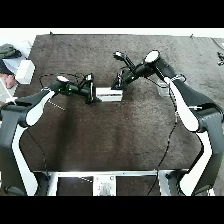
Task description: Fold the box and place the chain.
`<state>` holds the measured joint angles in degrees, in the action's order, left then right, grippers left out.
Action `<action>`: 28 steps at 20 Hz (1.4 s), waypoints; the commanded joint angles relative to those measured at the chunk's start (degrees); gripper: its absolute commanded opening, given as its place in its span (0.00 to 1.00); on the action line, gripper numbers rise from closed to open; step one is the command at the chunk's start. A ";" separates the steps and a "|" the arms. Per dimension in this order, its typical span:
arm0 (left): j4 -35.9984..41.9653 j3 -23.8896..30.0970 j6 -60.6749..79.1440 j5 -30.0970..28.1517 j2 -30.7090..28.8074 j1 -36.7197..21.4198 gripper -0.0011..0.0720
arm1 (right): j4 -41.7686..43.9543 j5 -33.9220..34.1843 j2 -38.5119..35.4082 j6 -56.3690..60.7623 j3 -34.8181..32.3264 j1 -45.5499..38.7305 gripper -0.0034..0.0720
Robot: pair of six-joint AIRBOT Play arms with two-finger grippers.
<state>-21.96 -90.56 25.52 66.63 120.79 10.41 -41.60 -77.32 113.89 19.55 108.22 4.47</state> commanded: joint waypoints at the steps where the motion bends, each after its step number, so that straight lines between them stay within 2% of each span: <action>1: 0.00 0.02 0.00 0.00 0.00 0.00 0.57 | -0.66 -0.07 0.00 -2.45 0.02 0.28 0.34; 7: 0.00 0.02 0.00 0.00 0.00 0.00 0.57 | -3.10 0.17 0.00 -4.96 0.02 0.28 0.35; 8: 0.00 0.02 0.00 0.00 0.00 0.00 0.57 | -3.67 0.17 0.00 -5.44 0.02 0.28 0.43; 28: 0.00 0.02 0.02 0.00 0.00 0.00 0.57 | -5.90 2.82 0.57 -9.27 -0.02 2.49 0.43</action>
<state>-21.93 -90.56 25.52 66.63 120.79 10.41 -47.03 -75.46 114.17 10.20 108.22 6.79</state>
